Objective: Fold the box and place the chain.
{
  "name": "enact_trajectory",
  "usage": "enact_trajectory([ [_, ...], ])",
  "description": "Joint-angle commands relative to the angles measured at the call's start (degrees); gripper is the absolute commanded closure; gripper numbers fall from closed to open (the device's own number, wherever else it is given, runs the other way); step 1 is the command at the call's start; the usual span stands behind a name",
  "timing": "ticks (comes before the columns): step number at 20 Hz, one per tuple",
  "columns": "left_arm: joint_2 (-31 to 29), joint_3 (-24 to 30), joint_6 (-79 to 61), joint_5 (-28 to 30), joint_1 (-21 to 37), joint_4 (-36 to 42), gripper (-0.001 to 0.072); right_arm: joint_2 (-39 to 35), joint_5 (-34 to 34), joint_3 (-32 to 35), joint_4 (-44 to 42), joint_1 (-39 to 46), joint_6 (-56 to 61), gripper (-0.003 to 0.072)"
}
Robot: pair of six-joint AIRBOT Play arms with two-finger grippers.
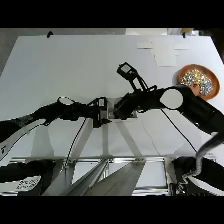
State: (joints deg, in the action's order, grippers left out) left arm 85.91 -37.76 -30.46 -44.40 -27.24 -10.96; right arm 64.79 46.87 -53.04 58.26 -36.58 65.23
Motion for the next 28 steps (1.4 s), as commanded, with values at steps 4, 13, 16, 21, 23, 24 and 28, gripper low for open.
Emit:
enact_trajectory([
  [4,0.0,0.0,0.0,0.0,0.0,0.0,0.0695,3.2,3.8,-0.7,0.0,-0.2,-3.9,0.0402],
  [13,0.0,0.0,0.0,0.0,0.0,0.0,0.0695,5.8,5.2,-15.7,0.2,12.4,-11.9,0.0649],
  [16,0.0,0.0,0.0,0.0,0.0,0.0,0.0695,12.0,9.5,-15.7,0.4,12.8,-14.3,0.0668],
  [21,0.0,0.0,0.0,0.0,0.0,0.0,0.0695,17.3,12.5,-15.5,0.6,7.6,-22.9,0.0667],
  [23,0.0,0.0,0.0,0.0,0.0,0.0,0.0695,17.4,12.4,-15.5,0.6,6.0,-25.4,0.0667],
  [24,0.0,0.0,0.0,0.0,0.0,0.0,0.0695,17.4,12.5,-15.5,0.6,5.4,-26.7,0.0667],
  [28,0.0,0.0,0.0,0.0,0.0,0.0,0.0695,17.3,15.1,-15.5,1.3,2.6,-29.8,0.0667],
])
